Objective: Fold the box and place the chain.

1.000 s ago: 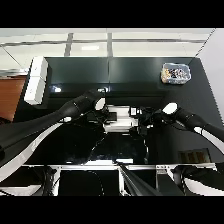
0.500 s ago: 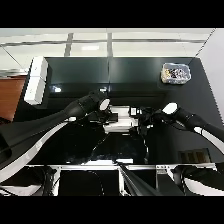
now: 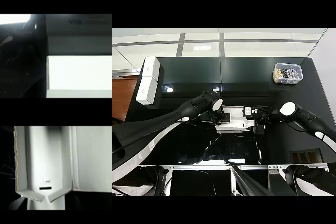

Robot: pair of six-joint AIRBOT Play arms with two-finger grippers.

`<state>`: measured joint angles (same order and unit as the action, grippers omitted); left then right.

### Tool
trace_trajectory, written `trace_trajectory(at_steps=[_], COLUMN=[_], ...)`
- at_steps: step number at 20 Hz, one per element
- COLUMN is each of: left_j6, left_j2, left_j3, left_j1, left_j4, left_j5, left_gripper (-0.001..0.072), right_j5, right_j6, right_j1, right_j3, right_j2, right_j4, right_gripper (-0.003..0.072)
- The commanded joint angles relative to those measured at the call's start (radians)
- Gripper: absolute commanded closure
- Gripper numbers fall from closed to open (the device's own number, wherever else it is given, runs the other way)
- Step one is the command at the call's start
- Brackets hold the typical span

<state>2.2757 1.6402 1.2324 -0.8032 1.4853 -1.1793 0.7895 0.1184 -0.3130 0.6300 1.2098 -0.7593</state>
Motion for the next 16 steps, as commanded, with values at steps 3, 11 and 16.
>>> trace_trajectory(at_steps=[3,11,16], left_j6=[-0.001,-0.001,-0.001], left_j2=[0.001,0.001,0.001], left_j3=[0.000,0.000,0.000], left_j1=[0.000,0.000,0.000], left_j4=[-0.002,-0.002,-0.004], left_j5=[-0.008,-0.009,-0.010], left_gripper=[0.0689,0.0688,0.0689], right_j5=[0.013,-0.037,-0.075], right_j6=[0.048,0.003,-0.064], right_j1=[0.000,-0.063,-0.025], right_j3=[0.000,0.000,0.000], right_j2=[-0.016,0.050,0.049], right_j4=[0.088,0.235,0.224], right_gripper=[0.0479,0.0554,0.0250])
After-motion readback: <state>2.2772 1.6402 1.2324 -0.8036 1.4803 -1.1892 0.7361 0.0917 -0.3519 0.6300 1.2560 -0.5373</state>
